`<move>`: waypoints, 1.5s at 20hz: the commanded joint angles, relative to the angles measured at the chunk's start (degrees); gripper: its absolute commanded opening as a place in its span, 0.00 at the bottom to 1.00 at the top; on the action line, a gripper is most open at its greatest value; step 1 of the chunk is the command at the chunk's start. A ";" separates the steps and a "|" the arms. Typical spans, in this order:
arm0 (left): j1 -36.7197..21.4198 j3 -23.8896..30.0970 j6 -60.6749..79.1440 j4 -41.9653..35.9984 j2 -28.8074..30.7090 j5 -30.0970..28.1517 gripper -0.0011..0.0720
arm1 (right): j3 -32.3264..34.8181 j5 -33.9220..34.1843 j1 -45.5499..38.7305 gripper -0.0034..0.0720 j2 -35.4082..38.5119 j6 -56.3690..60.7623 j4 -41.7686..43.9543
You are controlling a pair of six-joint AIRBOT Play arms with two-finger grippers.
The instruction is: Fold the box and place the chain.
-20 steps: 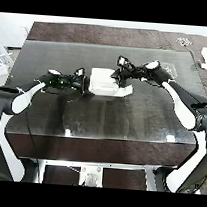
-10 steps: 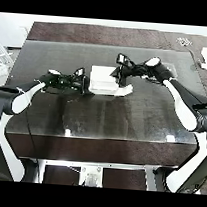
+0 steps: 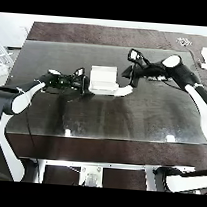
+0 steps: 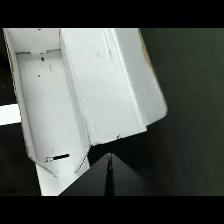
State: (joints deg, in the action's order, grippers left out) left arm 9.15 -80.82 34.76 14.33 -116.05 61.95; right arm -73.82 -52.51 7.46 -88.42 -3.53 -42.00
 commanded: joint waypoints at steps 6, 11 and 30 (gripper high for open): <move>-0.02 0.00 0.02 0.04 -0.02 0.04 0.58 | 14.25 2.84 -1.95 0.81 1.68 -13.05 5.84; -0.02 0.00 0.02 0.04 -0.02 0.04 0.58 | 12.39 1.49 -1.95 0.64 -2.54 -21.14 10.10; -0.02 0.00 0.00 0.02 -0.02 0.07 0.58 | 3.87 -3.13 -1.03 0.40 -11.61 -22.64 18.01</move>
